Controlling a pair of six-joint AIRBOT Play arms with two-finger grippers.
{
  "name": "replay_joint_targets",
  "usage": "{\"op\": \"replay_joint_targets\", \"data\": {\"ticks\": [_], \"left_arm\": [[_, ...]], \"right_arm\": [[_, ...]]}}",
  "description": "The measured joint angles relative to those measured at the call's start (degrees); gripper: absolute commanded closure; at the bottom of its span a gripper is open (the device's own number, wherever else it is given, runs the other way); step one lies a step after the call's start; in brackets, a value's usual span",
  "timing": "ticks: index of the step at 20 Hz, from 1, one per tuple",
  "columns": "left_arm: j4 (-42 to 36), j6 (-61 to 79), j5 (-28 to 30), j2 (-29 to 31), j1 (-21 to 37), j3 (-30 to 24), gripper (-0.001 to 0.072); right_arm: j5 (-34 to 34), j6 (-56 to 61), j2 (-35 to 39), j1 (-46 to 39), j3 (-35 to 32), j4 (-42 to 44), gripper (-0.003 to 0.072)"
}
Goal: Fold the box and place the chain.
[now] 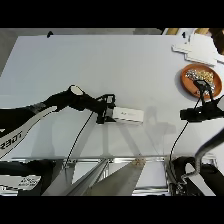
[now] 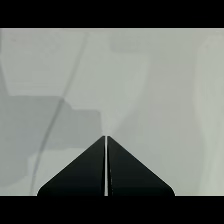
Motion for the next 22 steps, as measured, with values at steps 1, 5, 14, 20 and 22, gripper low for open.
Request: {"op": "replay_joint_targets", "data": {"ticks": [1, 5, 14, 20, 22], "left_arm": [[0.0, -1.8, -0.2, 1.5, 0.6, 0.0, 0.0572], [3.3, -11.6, -1.1, 11.9, 6.3, 0.0, 0.0555], [32.5, -61.0, -1.6, 35.5, 34.4, 0.0, 0.0555], [51.9, -85.2, -2.4, 36.7, 50.7, -2.6, 0.0554], [54.3, -88.3, -2.4, 36.0, 54.1, -4.7, 0.0552]], "right_arm": [[0.0, 0.0, 0.0, 0.0, 0.0, 0.0, 0.067], [0.0, 0.0, 0.0, 0.0, 0.0, 0.0, 0.067], [0.0, 0.0, 0.0, 0.0, 0.0, 0.0, 0.067], [0.0, 0.0, 0.0, 0.0, 0.0, 0.0, 0.067], [0.0, 0.0, 0.0, 0.0, 0.0, 0.0, 0.067]]}}
